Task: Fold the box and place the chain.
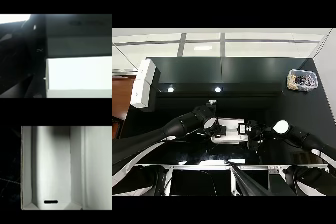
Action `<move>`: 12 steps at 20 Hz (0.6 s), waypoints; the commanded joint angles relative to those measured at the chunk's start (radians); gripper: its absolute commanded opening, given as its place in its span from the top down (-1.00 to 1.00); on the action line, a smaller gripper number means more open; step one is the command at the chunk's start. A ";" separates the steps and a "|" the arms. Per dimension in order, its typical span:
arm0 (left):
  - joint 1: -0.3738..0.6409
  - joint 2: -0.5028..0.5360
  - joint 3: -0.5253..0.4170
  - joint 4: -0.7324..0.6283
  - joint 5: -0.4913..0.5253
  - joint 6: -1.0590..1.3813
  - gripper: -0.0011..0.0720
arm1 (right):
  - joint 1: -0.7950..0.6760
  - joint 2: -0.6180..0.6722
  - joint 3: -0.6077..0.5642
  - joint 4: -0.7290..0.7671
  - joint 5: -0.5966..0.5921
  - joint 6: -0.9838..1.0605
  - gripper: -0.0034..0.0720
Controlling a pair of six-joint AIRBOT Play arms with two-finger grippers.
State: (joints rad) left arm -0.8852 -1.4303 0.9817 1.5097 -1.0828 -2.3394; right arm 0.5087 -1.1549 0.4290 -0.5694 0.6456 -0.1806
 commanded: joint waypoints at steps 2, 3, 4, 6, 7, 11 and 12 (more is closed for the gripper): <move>0.000 0.000 0.013 -0.003 0.002 -0.018 -0.17 | 0.000 0.000 0.001 0.000 0.000 0.000 0.30; 0.000 0.000 0.013 -0.003 0.001 -0.026 0.18 | 0.000 0.000 0.001 0.000 0.000 0.000 0.29; 0.000 0.000 0.013 -0.003 0.001 -0.026 0.52 | 0.000 0.000 0.001 0.000 0.000 0.000 0.29; 0.000 0.000 0.013 -0.002 0.004 -0.025 0.90 | 0.000 0.000 0.001 0.000 0.000 0.000 0.29; 0.000 0.000 0.013 -0.003 0.005 -0.025 0.90 | 0.000 0.000 0.001 0.000 0.000 0.000 0.29; 0.000 0.000 0.013 0.001 0.007 -0.025 0.91 | 0.000 0.009 0.001 -0.025 -0.023 0.118 -0.88; 0.000 0.000 0.013 0.001 0.008 -0.025 0.90 | 0.000 0.024 0.001 -0.047 -0.018 0.135 -0.89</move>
